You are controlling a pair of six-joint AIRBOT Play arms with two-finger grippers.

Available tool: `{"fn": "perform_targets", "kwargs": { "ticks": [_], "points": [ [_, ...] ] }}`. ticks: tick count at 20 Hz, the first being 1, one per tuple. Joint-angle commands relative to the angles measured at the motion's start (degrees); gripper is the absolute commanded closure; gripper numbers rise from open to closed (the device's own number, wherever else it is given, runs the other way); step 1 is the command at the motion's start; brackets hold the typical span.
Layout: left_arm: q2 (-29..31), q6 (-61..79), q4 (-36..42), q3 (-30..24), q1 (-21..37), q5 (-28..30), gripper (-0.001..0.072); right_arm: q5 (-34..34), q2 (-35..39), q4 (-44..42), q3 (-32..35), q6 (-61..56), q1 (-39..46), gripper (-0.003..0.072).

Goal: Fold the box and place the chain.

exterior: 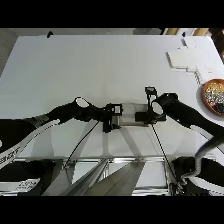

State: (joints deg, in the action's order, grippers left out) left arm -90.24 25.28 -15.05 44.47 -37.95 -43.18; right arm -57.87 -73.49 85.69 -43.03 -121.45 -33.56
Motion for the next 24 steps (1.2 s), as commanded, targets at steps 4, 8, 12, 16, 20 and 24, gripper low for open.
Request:
{"fn": "perform_targets", "kwargs": {
  "ticks": [4, 8, 12, 16, 20, 24],
  "points": [
    [0.0, 0.0, 0.0, 0.1, 0.0, 0.1, 0.0435, 0.0, 0.0, 1.1, -0.1, -1.0, 0.0, 0.0489],
    [0.0, 0.0, 0.0, 0.1, 0.0, 0.1, 0.0435, 0.4, -0.3, 1.7, -0.1, -2.3, 0.0, 0.0537],
    [0.0, 0.0, 0.0, 0.1, 0.0, 0.1, 0.0435, -0.4, -1.2, 2.7, -0.1, -2.9, 0.0, 0.0580],
    [0.0, 0.0, 0.0, 0.1, 0.0, 0.1, 0.0435, -0.3, -1.2, 3.1, 0.0, -2.8, 0.0, 0.0580],
    [0.0, 0.0, 0.0, 0.1, 0.0, 0.1, 0.0435, -0.3, -1.8, 3.0, 0.0, -2.7, 0.0, 0.0670],
    [0.0, 0.0, 0.0, 0.1, 0.0, 0.1, 0.0435, -1.3, -1.7, 3.0, -0.1, -1.2, 0.0, 0.0674]
  ]
}}
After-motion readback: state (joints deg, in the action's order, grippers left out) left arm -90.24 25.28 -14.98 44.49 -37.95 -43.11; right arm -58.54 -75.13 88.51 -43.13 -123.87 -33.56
